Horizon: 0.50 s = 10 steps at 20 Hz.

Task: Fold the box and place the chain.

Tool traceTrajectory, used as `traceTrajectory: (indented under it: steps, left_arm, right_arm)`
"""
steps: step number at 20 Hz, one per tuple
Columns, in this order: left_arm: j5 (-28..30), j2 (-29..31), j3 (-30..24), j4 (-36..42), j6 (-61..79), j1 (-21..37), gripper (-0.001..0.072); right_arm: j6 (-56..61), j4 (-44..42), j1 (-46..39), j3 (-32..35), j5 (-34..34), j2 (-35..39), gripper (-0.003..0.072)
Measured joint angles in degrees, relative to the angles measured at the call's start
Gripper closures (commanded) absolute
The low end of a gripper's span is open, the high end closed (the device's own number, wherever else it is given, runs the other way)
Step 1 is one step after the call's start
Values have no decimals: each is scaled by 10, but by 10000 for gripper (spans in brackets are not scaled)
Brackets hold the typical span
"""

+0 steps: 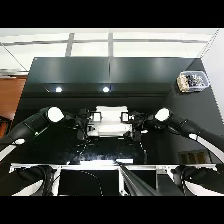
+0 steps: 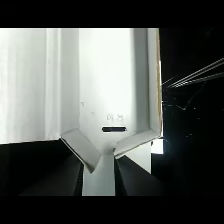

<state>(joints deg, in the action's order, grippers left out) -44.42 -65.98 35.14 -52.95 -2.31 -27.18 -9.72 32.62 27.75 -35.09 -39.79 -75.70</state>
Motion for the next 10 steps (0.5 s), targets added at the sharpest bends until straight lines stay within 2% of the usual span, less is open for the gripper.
traceTrajectory:
  steps: [4,10]
  left_arm:
    - [-1,-3,-1,16,-7,-2,474]
    - [-10,-7,-2,90,-16,-2,474]
  right_arm:
    - [0,0,0,0,0,0,578]
    - [0,0,0,0,0,0,578]
